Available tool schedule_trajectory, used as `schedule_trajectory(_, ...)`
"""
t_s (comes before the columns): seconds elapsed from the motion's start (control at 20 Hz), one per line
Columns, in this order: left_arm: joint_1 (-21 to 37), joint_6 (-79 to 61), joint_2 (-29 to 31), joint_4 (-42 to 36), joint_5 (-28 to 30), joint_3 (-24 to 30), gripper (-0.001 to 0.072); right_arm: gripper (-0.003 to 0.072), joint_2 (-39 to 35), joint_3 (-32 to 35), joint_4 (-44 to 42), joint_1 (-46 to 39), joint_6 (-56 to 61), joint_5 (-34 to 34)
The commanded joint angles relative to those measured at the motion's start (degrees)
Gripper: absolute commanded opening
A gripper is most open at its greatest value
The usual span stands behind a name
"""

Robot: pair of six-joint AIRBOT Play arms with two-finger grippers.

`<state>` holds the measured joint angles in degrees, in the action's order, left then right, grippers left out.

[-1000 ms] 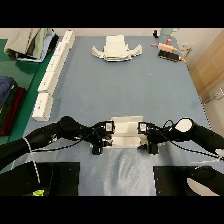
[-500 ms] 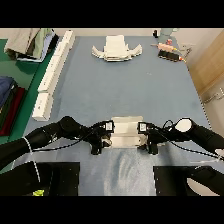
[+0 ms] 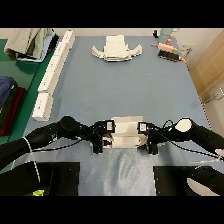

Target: Fold the box.

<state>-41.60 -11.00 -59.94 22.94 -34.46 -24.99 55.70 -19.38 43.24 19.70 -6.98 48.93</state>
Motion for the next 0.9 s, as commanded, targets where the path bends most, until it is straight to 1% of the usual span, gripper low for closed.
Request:
schedule_trajectory(0.0,-1.9,-4.2,-0.1,-5.4,1.5,-0.1,0.0107,0.0512,0.0,0.0,0.0,0.0,0.0,0.0)
schedule_trajectory(0.15,-2.5,-4.2,-0.8,-6.8,1.4,-0.1,0.0111,0.0512,0.0,0.0,0.0,0.0,0.0,0.0)
schedule_trajectory(0.2,-2.5,-4.2,-1.2,-7.6,1.4,-0.1,0.0138,0.0512,0.0,0.0,0.0,0.0,0.0,0.0)
schedule_trajectory(0.25,-2.5,-4.2,-1.6,-7.8,1.4,-0.1,0.0138,0.0512,0.0,0.0,0.0,0.0,0.0,0.0)
schedule_trajectory(0.3,-2.5,-4.1,-1.9,-7.8,1.5,-0.1,0.0157,0.0512,0.0,0.0,0.0,0.0,0.0,0.0)
schedule_trajectory(0.35,-2.5,-4.1,-2.3,-7.7,1.5,0.0,0.0443,0.0512,0.0,0.0,0.0,0.0,0.0,0.0)
schedule_trajectory(0.4,-2.5,-3.9,-2.7,-7.8,1.6,-0.1,0.0695,0.0512,0.0,0.0,0.0,0.0,0.0,0.0)
schedule_trajectory(0.65,-2.5,-2.7,-3.0,-7.7,2.0,-0.1,0.0696,0.0512,0.0,0.0,0.0,0.0,0.0,0.0)
schedule_trajectory(0.8,-2.4,0.5,-2.6,-7.5,2.1,-0.1,0.0695,0.0512,0.0,0.0,0.0,0.0,0.0,0.0)
schedule_trajectory(0.85,-2.4,3.0,-1.9,-7.0,2.1,-0.1,0.0589,0.0512,0.0,0.0,0.0,0.0,0.0,0.0)
